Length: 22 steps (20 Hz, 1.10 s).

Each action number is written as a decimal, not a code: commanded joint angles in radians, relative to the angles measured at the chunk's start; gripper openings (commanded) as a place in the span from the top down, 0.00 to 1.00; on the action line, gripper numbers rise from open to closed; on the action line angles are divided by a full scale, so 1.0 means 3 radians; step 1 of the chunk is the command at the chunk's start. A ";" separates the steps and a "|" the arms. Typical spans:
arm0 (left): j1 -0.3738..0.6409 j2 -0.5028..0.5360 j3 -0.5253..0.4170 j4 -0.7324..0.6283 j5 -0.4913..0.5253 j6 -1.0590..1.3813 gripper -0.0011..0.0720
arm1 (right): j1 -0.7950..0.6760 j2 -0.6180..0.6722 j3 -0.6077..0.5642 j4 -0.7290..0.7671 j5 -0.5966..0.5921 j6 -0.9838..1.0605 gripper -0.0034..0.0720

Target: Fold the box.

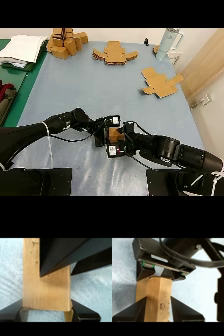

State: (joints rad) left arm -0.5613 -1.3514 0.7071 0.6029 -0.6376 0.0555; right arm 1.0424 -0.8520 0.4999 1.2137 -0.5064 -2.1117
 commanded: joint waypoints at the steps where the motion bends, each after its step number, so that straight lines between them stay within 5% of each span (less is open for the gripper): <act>1: 0.0000 -0.0001 0.0001 -0.0003 0.0000 -0.0010 0.28 | 0.0004 0.0043 0.0001 0.0072 -0.0010 0.0000 0.37; 8: 0.0000 -0.0001 0.0001 -0.0003 0.0000 -0.0010 0.28 | 0.0003 0.0114 0.0000 0.0114 -0.0034 0.0003 0.36; 10: 0.0000 -0.0001 0.0001 -0.0003 0.0000 -0.0010 0.28 | 0.0003 0.0094 -0.0003 0.0251 -0.0052 0.0001 0.18; 20: 0.0000 -0.0001 0.0001 -0.0003 0.0000 -0.0009 0.28 | 0.0001 -0.0093 -0.0003 0.0155 -0.0055 0.0004 0.19; 22: 0.0000 -0.0001 0.0001 -0.0003 0.0000 -0.0010 0.28 | 0.0000 -0.0093 -0.0003 0.0112 -0.0052 0.0006 0.29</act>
